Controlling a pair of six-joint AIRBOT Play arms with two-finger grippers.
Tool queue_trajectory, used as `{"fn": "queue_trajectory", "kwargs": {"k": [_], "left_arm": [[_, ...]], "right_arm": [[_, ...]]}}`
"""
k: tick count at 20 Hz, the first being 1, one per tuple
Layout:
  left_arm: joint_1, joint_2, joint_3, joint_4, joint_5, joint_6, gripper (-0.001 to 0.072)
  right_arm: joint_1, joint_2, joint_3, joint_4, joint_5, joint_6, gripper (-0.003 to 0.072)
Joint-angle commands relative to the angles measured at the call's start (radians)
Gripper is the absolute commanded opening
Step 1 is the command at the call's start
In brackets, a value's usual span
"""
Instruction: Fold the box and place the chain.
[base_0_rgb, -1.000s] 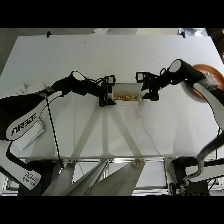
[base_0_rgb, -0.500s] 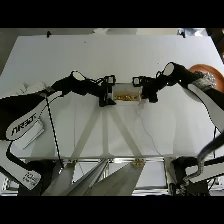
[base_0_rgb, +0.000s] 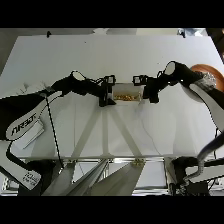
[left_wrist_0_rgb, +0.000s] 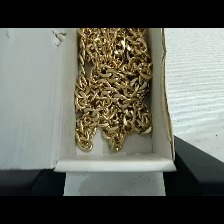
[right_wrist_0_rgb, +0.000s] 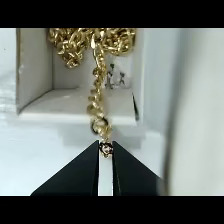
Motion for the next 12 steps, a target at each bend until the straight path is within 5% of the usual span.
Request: {"fn": "queue_trajectory", "kwargs": {"k": [1,12], "left_arm": [[0.0,0.0,0.001,0.0,0.0,0.0,0.0284],[0.0,0.0,0.001,0.0,0.0,0.0,0.0284]], "right_arm": [[0.001,0.077,0.0,0.006,0.028,0.132,0.0011],[0.02,0.304,0.0,0.287,0.027,0.159,0.0009]]}}
